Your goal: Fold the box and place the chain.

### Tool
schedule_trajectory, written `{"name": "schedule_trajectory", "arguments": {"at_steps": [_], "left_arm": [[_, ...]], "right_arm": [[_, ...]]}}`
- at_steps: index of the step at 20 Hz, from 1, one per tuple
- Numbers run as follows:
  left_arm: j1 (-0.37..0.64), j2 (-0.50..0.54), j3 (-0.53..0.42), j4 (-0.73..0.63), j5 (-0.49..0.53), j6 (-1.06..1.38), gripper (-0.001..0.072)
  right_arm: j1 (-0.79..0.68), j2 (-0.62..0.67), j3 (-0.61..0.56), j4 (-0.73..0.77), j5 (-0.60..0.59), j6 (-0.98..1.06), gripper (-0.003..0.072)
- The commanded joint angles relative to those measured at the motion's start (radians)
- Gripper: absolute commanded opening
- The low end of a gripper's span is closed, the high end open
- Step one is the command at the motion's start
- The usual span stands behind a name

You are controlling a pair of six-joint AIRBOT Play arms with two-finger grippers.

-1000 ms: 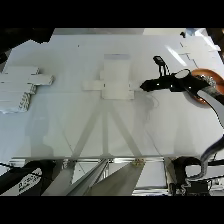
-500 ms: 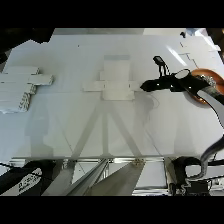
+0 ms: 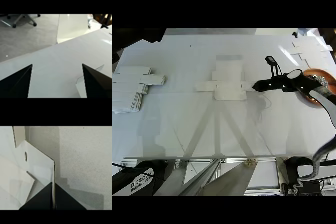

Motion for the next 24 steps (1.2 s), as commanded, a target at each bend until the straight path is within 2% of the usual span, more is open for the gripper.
{"name": "schedule_trajectory", "arguments": {"at_steps": [1, 3, 5, 6, 9, 12, 13, 16, 18, 21, 24], "left_arm": [[0.000, 0.001, 0.000, -0.039, -0.044, -0.045, 0.0698], [-0.008, 0.000, 0.000, -0.020, -0.070, -0.050, 0.0684], [-0.034, 0.000, 0.000, 0.087, -0.082, -0.051, 0.0500], [-0.050, -0.001, 0.000, 0.158, -0.093, -0.058, 0.0486], [-0.104, -0.024, 0.000, 0.360, -0.099, -0.154, 0.0490], [-0.106, -0.100, 0.015, 0.338, -0.105, -0.189, 0.0503], [-0.106, -0.144, 0.040, 0.338, -0.141, -0.206, 0.0530], [-0.107, -0.320, 0.187, 0.337, -0.382, -0.270, 0.0543], [-0.106, -0.428, 0.290, 0.303, -0.486, -0.283, 0.0701], [-0.116, -0.555, 0.381, 0.267, -0.504, -0.279, 0.0701], [-0.139, -0.646, 0.388, 0.258, -0.458, -0.283, 0.0700]], "right_arm": [[0.001, 0.001, 0.000, 0.000, 0.000, 0.000, 0.0012], [0.001, 0.001, 0.000, 0.000, 0.000, 0.000, 0.0012], [0.001, 0.001, 0.000, 0.000, 0.000, 0.000, 0.0012], [0.001, 0.001, 0.000, 0.000, 0.000, 0.000, 0.0012], [0.001, 0.001, 0.000, 0.000, 0.000, 0.000, 0.0012], [0.001, 0.001, 0.000, 0.000, 0.000, 0.000, 0.0012], [0.001, 0.001, 0.000, 0.000, 0.000, 0.000, 0.0012], [0.001, 0.001, 0.000, 0.000, 0.000, 0.000, 0.0012], [0.001, 0.001, 0.000, 0.000, 0.000, 0.000, 0.0012], [0.001, 0.001, 0.000, 0.000, 0.000, 0.000, 0.0012], [0.001, 0.001, 0.000, 0.000, 0.000, 0.000, 0.0012]]}}
